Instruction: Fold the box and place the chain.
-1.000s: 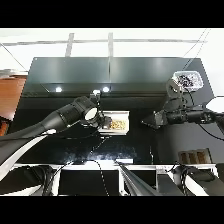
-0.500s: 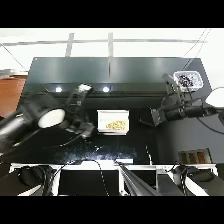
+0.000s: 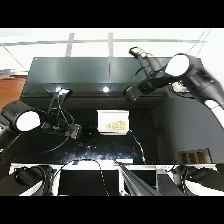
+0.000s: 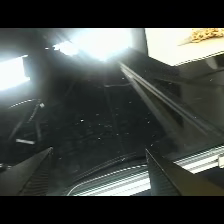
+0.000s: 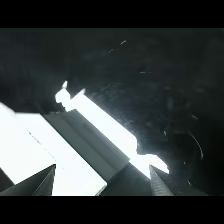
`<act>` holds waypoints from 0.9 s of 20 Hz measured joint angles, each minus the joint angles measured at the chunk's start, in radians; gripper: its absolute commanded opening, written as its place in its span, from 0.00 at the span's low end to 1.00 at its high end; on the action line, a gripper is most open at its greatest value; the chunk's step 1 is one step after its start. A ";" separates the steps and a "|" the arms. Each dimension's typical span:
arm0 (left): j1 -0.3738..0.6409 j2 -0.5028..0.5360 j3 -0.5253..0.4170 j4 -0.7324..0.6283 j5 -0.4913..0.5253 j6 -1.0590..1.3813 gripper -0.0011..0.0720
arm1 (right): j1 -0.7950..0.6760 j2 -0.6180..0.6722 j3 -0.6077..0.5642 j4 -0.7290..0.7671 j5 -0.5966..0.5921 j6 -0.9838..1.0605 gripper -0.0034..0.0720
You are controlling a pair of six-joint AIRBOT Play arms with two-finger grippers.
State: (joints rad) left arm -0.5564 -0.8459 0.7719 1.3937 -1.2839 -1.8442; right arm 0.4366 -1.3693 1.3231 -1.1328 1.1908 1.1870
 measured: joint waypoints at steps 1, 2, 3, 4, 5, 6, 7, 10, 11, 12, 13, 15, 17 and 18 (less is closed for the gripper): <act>0.000 0.002 -0.014 -0.010 0.012 0.004 0.98 | 0.015 -0.023 0.010 -0.005 0.014 -0.028 0.99; 0.000 0.003 -0.026 -0.015 0.019 0.005 0.98 | 0.029 -0.040 0.017 -0.005 0.022 -0.057 0.99; 0.000 0.006 -0.036 -0.014 0.021 0.006 0.98 | 0.038 -0.053 0.023 -0.005 0.032 -0.080 0.99; 0.002 0.006 -0.045 -0.013 0.031 0.009 0.98 | 0.046 -0.062 0.027 -0.003 0.047 -0.103 0.99; 0.003 0.007 -0.051 -0.011 0.035 0.010 0.98 | 0.051 -0.069 0.029 0.002 0.059 -0.123 0.99; 0.006 0.008 -0.056 -0.006 0.037 0.010 0.98 | 0.054 -0.074 0.031 0.003 0.072 -0.138 0.99; 0.008 0.008 -0.060 -0.002 0.039 0.010 0.98 | 0.056 -0.077 0.032 0.004 0.082 -0.150 0.99; 0.012 0.008 -0.065 0.006 0.049 0.012 0.98 | 0.062 -0.086 0.032 0.014 0.105 -0.191 0.99; 0.012 0.008 -0.066 0.008 0.053 0.012 0.98 | 0.063 -0.089 0.032 0.019 0.114 -0.206 0.99; 0.013 0.008 -0.067 0.008 0.055 0.013 0.98 | 0.066 -0.090 0.032 0.025 0.122 -0.227 0.99; 0.013 0.008 -0.067 0.011 0.059 0.012 0.98 | 0.069 -0.091 0.032 0.038 0.132 -0.253 0.99; 0.013 0.008 -0.067 0.014 0.069 0.012 0.97 | 0.084 -0.093 0.032 0.055 0.141 -0.318 0.99; 0.013 0.008 -0.068 0.016 0.077 0.012 0.97 | 0.105 -0.095 0.032 0.068 0.137 -0.367 0.99; 0.013 0.008 -0.068 0.016 0.079 0.012 0.97 | 0.116 -0.097 0.032 0.069 0.136 -0.383 0.99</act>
State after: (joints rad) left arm -0.5434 -0.8379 0.7044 1.4094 -1.2049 -1.8320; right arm 0.5526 -1.4658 1.3556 -1.0641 1.3266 0.8040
